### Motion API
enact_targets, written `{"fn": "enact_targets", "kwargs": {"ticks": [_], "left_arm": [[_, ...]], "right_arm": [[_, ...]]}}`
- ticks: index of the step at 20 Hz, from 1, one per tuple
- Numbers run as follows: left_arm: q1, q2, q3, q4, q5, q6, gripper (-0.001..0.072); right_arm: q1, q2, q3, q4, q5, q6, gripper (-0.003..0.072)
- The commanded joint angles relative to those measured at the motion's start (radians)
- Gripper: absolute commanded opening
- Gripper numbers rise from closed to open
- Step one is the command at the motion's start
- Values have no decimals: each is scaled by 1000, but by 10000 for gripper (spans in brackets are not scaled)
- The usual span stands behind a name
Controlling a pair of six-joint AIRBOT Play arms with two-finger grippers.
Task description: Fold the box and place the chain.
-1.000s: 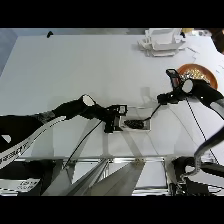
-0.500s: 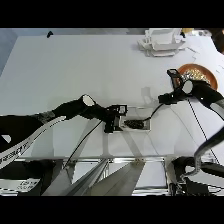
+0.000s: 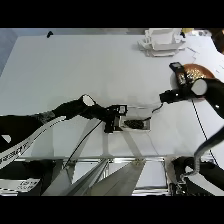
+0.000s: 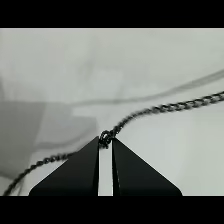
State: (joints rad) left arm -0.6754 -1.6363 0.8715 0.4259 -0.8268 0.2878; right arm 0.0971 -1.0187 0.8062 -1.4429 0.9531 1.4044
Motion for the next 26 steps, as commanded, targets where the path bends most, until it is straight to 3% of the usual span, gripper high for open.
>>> {"fn": "enact_targets", "kwargs": {"ticks": [1, 6, 10, 13, 20, 26], "left_arm": [[1, 0, 1, 0, 0, 0, 10], [1, 0, 1, 0, 0, 0, 10], [1, 0, 1, 0, 0, 0, 10], [1, 0, 1, 0, 0, 0, 10], [1, 0, 1, 0, 0, 0, 10], [1, 0, 1, 0, 0, 0, 10]], "right_arm": [[10, 270, 1, 15, 92, 2, 18], [10, 563, 1, 131, 232, 1, 18], [10, 653, 1, 366, 294, -50, 18], [10, 651, -1, 533, 287, -137, 18], [10, 599, -6, 703, 262, -223, 18], [10, 480, -106, 721, 237, -322, 19]]}}
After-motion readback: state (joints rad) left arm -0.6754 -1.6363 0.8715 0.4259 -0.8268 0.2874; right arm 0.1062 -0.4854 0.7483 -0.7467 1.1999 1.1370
